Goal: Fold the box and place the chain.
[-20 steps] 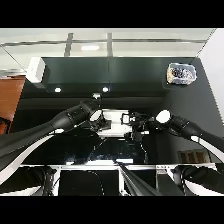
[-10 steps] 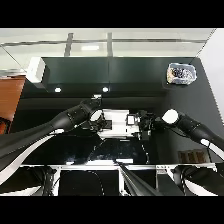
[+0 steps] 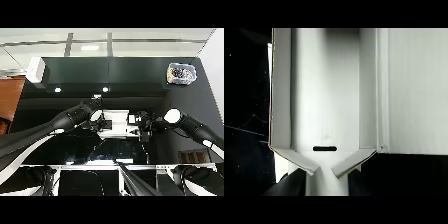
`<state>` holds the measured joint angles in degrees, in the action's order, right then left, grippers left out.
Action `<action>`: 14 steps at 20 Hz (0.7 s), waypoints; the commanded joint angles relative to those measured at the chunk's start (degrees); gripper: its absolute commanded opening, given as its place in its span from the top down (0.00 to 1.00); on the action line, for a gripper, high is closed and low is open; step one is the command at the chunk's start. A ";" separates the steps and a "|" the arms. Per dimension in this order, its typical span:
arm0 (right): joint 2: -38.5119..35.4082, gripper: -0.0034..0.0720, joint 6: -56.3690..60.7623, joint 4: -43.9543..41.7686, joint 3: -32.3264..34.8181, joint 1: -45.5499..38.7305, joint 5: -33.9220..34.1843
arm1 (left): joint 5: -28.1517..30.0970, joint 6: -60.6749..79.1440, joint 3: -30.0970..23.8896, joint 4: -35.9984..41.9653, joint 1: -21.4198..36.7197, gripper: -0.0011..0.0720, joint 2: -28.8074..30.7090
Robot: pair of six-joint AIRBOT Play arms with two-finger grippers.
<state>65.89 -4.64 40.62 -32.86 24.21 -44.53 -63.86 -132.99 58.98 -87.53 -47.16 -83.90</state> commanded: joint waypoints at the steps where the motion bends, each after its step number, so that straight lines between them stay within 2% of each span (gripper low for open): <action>1: -0.02 0.76 1.20 -4.85 -0.02 -0.04 -0.42 | 0.17 0.07 0.07 -0.02 0.02 0.95 -0.02; 2: -0.02 0.78 1.51 -6.78 0.02 -0.02 -0.44 | 0.20 0.07 0.07 -0.02 0.02 0.95 -0.02; 7: 2.82 0.78 1.46 -16.65 0.50 1.55 1.62 | 0.63 0.07 0.07 -0.02 0.02 0.95 -0.04; 10: 5.01 0.78 1.49 -16.59 0.50 3.67 5.14 | 0.63 0.07 0.07 -0.02 0.02 0.95 -0.04; 14: 5.03 0.79 2.95 -16.39 0.50 3.54 5.51 | 0.61 0.07 0.07 -0.04 0.02 0.95 -0.04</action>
